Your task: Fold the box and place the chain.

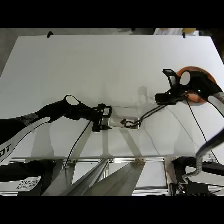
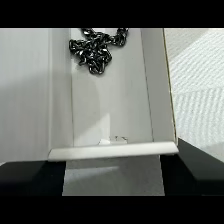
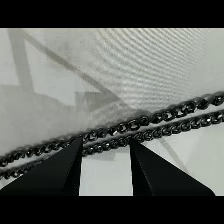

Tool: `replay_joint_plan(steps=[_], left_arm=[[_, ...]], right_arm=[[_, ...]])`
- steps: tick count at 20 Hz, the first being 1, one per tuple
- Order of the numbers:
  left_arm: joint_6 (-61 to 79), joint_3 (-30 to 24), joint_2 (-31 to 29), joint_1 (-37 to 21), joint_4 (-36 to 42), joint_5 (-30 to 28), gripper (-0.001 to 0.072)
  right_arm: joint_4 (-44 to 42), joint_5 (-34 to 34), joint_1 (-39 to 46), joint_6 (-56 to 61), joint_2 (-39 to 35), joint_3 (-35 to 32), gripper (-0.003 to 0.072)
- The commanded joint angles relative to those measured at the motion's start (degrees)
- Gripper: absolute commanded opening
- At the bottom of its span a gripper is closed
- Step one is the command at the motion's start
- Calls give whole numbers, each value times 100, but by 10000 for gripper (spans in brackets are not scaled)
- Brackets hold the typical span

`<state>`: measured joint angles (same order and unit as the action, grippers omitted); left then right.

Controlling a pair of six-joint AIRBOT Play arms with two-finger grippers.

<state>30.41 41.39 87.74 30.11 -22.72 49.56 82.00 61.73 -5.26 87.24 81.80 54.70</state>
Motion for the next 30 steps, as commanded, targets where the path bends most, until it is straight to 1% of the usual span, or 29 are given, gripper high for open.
replay_joint_plan(steps=[1, 4, 6, 7, 8, 10, 11, 12, 16, 18, 22, 27, 30], left_arm=[[0, 4, -4, 0, -2, -2, 252], [0, 4, -2, 0, -2, -2, 252], [0, 4, -2, 0, -2, -2, 252], [0, 4, -2, 0, -2, -2, 252], [2, 4, -4, 0, -2, -2, 252], [2, 4, -4, 0, -2, -2, 252], [2, 4, -4, 0, -2, -2, 252], [0, 4, -4, 0, -2, -2, 252], [2, 4, -2, 0, -2, -2, 252], [0, 4, -4, 0, -2, -2, 252], [2, 4, -4, 0, -2, -2, 252], [0, 4, -4, 0, -2, 13, 252], [0, 4, -4, 0, -2, 13, 252]], right_arm=[[-13, -46, 2, 125, 192, -7, 314], [-11, -90, 2, 131, 227, -11, 312], [-13, -146, 2, 131, 232, -13, 253], [-13, -157, 2, 149, 256, -13, 253], [-13, -175, 2, 151, 291, -20, 237], [-11, -229, 2, 146, 321, -35, 148], [-13, -240, 2, 129, 315, -35, 57], [-11, -236, 0, 96, 295, -35, 16], [0, -214, -2, -79, -116, -35, 15], [-13, -66, -4, -214, -525, -35, 15], [-39, 479, -4, -380, -1534, -37, 15], [-960, 1019, -70, -787, -2798, -37, 15], [-1115, 1235, -476, -780, -3274, -44, 15]])
